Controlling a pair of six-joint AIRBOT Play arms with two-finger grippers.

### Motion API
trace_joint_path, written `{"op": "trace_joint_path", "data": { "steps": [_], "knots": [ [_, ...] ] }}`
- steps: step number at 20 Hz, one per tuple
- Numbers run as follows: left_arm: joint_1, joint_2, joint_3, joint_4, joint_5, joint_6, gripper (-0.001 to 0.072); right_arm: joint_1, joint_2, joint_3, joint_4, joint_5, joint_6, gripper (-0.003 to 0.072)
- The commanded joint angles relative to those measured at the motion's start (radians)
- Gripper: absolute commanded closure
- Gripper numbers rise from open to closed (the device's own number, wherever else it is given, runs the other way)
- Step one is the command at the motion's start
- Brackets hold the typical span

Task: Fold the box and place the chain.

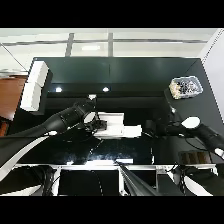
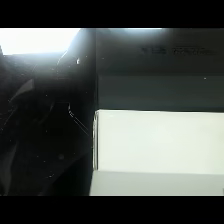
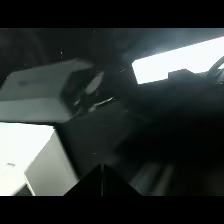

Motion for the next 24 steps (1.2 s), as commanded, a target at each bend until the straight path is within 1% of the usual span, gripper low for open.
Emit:
{"op": "trace_joint_path", "data": {
  "steps": [1, 2, 4, 5, 7, 8, 11, 13, 18, 21, 22, 23, 24],
  "knots": [
    [0.000, -0.002, -0.001, 0.000, -0.001, 0.001, 0.0680, 0.123, -0.117, -0.012, 0.258, -0.101, -0.114, 0.0667],
    [0.000, -0.002, -0.001, 0.000, -0.001, 0.001, 0.0680, 0.137, -0.141, -0.002, 0.301, -0.098, -0.153, 0.0667],
    [0.000, -0.002, -0.001, 0.000, -0.001, 0.001, 0.0680, 0.151, -0.158, 0.034, 0.313, -0.078, -0.192, 0.0663],
    [0.000, -0.002, -0.001, 0.000, -0.003, 0.001, 0.0680, 0.150, -0.158, 0.058, 0.312, -0.051, -0.213, 0.0538],
    [0.000, -0.002, -0.001, 0.000, -0.005, 0.001, 0.0680, 0.146, -0.158, 0.120, 0.261, 0.029, -0.231, 0.0196],
    [0.000, -0.002, 0.000, 0.000, -0.005, 0.001, 0.0680, 0.146, -0.158, 0.151, 0.218, 0.066, -0.231, -0.0008],
    [0.000, -0.002, -0.001, 0.000, -0.005, 0.002, 0.0680, 0.146, -0.158, 0.204, 0.144, 0.159, -0.231, -0.0008],
    [0.000, -0.002, -0.001, 0.000, -0.005, 0.002, 0.0680, 0.146, -0.158, 0.214, 0.140, 0.198, -0.231, -0.0008],
    [0.000, -0.002, -0.001, 0.000, -0.006, 0.002, 0.0680, 0.146, -0.158, 0.217, 0.143, 0.219, -0.231, -0.0007],
    [0.000, -0.002, -0.001, 0.001, -0.006, 0.002, 0.0680, 0.152, -0.158, 0.217, 0.146, 0.212, -0.229, -0.0005],
    [0.000, -0.002, -0.001, 0.001, -0.005, 0.002, 0.0680, 0.164, -0.158, 0.217, 0.157, 0.200, -0.229, 0.0134],
    [0.000, -0.002, -0.001, 0.001, -0.005, 0.002, 0.0680, 0.182, -0.158, 0.217, 0.177, 0.188, -0.229, 0.0188],
    [0.000, -0.002, -0.001, 0.001, -0.005, 0.002, 0.0680, 0.202, -0.158, 0.217, 0.195, 0.171, -0.228, 0.0221]
  ]
}}
